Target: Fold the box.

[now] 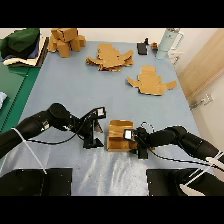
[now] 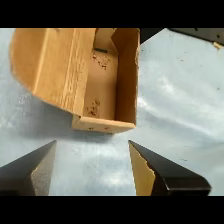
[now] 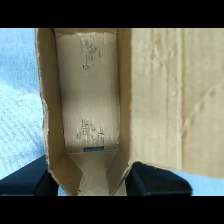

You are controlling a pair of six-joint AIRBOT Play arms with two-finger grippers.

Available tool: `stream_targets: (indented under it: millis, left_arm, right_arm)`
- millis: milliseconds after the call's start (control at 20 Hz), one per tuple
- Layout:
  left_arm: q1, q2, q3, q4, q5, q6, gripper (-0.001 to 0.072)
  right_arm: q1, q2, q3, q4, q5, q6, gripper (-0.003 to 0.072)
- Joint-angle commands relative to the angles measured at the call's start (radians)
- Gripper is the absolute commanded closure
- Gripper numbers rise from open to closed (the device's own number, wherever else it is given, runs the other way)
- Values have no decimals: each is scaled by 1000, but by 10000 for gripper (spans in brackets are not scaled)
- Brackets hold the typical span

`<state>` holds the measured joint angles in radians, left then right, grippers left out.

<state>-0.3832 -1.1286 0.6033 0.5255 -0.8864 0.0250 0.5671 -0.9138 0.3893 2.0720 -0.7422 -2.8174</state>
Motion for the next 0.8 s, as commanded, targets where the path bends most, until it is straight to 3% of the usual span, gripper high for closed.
stream_targets:
  millis: [0, 400, 750]
  left_arm:
    - [-30, -67, -42, -80, 97, 267, 3]
    - [-64, -116, -42, -60, 171, 274, 4]
    - [-122, -70, -98, -171, 267, 320, 4]
  right_arm:
    - [0, 1, 0, 0, 0, 0, 148]
    - [0, 1, 0, 0, 0, 0, 148]
    - [0, 1, 0, 0, 0, 0, 149]
